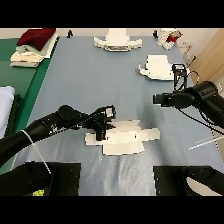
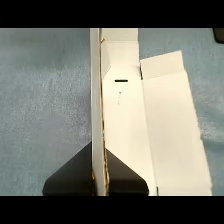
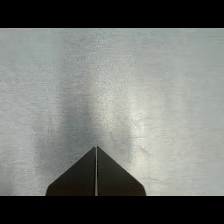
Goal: Fold the box.
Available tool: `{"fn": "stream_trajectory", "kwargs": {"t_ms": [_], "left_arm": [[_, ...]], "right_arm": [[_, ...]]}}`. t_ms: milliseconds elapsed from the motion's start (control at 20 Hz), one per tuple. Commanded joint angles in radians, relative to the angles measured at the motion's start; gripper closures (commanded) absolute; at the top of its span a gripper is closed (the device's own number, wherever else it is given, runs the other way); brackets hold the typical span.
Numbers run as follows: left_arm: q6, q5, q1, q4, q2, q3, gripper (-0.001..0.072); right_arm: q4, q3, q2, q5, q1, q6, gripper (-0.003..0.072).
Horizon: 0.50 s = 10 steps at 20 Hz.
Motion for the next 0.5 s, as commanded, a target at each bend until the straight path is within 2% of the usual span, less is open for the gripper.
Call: {"fn": "stream_trajectory", "kwargs": {"t_ms": [0, 450], "left_arm": [[0.027, 0.073, -0.024, -0.013, -0.036, -0.016, 0.0696], [0.02, 0.075, -0.024, -0.005, -0.053, -0.016, 0.0695]], "right_arm": [[0.008, 0.001, -0.015, -0.003, 0.0, 0.005, 0.0681], [0.014, 0.001, -0.015, -0.011, 0.0, 0.005, 0.0681]]}}
